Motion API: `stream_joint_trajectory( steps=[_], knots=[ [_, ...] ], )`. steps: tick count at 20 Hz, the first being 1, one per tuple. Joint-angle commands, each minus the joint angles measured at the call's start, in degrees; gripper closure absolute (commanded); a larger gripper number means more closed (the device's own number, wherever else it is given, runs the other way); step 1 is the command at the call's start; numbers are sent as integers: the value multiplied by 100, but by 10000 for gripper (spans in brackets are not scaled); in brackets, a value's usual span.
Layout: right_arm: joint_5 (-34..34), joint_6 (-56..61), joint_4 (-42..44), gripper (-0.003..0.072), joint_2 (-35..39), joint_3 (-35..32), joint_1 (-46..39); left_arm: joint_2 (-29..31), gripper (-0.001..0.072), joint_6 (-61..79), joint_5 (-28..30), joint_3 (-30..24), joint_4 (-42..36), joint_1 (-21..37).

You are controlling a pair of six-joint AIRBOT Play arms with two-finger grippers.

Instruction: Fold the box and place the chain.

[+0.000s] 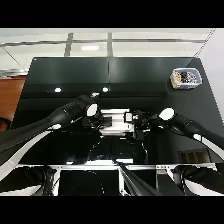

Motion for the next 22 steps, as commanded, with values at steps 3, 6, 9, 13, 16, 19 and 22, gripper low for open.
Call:
stream_joint_trajectory(
  steps=[3,6,9,13,16,19,22],
  knots=[
    [468,332,-798,28,496,7,-2,2,686,164,-308,205,341,2],
    [446,437,-1102,29,699,7,-2,-50,686,162,-343,203,350,-7],
    [286,435,-1097,29,693,4,0,-166,686,138,-240,203,286,-81],
    [155,433,-1064,91,684,4,0,-197,685,138,-214,203,289,-103],
    [157,437,-1062,218,678,4,0,-197,685,138,-214,203,286,-103],
    [166,595,-1058,447,678,4,0,-197,685,138,-219,203,286,-103],
    [160,695,-831,447,632,-2,0,-197,685,138,-216,203,267,-103]
  ],
)
